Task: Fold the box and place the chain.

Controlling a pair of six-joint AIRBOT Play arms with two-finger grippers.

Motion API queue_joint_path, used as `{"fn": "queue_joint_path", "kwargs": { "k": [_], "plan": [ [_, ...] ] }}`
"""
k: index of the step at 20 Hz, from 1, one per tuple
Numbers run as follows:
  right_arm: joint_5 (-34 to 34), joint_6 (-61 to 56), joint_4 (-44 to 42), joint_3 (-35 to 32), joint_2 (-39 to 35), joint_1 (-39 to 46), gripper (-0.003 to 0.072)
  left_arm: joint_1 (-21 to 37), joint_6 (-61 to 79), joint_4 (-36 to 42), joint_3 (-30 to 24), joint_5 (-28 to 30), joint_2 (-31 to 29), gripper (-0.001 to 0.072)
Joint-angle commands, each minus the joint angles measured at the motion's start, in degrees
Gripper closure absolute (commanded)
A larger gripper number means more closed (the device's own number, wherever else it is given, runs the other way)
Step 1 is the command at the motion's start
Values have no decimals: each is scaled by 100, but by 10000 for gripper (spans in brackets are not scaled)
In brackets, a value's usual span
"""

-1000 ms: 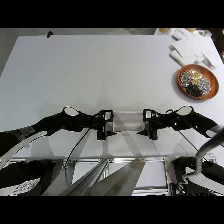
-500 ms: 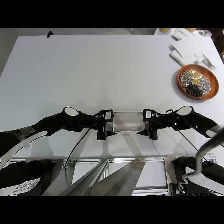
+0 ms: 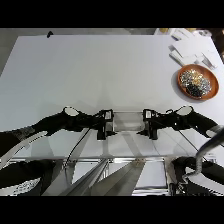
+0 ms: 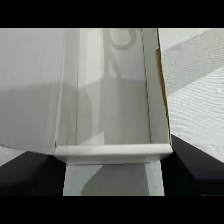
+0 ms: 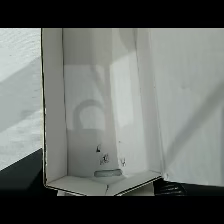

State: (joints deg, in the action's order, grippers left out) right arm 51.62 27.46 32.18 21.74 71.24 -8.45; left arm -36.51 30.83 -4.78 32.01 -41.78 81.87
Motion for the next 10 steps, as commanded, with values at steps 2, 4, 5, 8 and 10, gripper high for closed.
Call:
{"fn": "queue_joint_path", "kwargs": {
  "k": [2, 4, 5, 8, 10],
  "plan": [
    [-22, -24, 212, 7, -9, 0, -9, -2, 0, -2, 7, -4, 2, 639],
    [-20, -151, 354, 7, -94, 0, -9, -2, 0, -2, 7, -4, 2, 639],
    [-35, -289, 398, 7, -177, 2, -9, -2, 0, -2, 7, -4, 2, 639],
    [-173, -745, 695, 7, -538, 2, -9, -2, 0, -2, 7, -4, 2, 639],
    [-170, -1200, 1180, 7, -743, 2, -9, -2, 0, -2, 7, -4, 2, 639]
  ]
}}
